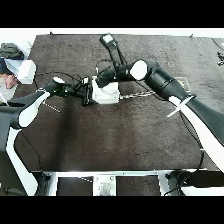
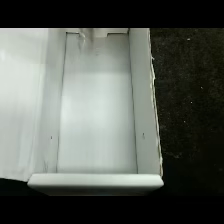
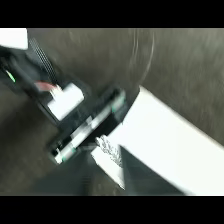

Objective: Fold the box and place the chain.

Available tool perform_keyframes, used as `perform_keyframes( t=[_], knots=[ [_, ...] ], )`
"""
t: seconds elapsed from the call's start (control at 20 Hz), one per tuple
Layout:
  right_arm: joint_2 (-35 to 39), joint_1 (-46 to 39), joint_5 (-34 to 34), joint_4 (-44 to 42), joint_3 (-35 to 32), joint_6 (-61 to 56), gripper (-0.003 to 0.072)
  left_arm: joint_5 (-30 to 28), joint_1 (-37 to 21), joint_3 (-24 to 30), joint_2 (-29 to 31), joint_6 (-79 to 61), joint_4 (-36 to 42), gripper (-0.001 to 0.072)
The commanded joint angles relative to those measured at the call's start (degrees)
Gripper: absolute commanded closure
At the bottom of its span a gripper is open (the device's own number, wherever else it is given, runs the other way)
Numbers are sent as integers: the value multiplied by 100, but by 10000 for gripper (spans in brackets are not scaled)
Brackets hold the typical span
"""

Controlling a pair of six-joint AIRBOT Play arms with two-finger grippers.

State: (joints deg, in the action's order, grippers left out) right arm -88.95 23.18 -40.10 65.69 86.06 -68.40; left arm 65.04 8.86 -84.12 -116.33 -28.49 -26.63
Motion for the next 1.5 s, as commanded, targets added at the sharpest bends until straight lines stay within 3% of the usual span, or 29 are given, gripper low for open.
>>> perform_keyframes(
  t=[0.0, 0.15, 0.25, 0.45, 0.7, 0.9, 1.45],
  knots=[
    [-111, -186, -9, 162, -376, -195, 361, 0, 2, -4, 2, -2, 13, 355],
    [214, -763, -444, 160, -608, -457, 361, -2, 2, -4, 2, -2, 13, 355],
    [855, -1285, -356, 162, -1290, -505, 361, -2, 2, -4, 2, -2, 13, 355],
    [2124, -2594, 234, 328, -3062, -1381, 361, -2, 2, -4, 2, -2, 13, 355],
    [2017, -3571, 1344, 326, -4151, -2041, 360, -2, 2, -4, 2, -2, 13, 355],
    [1204, -3668, 2243, -328, -4140, -2037, 359, -2, 2, -4, 2, -2, 13, 355],
    [-586, -3230, 2990, -1121, -2767, -2039, 360, -2, 2, -4, 2, -2, 13, 355]
  ],
)
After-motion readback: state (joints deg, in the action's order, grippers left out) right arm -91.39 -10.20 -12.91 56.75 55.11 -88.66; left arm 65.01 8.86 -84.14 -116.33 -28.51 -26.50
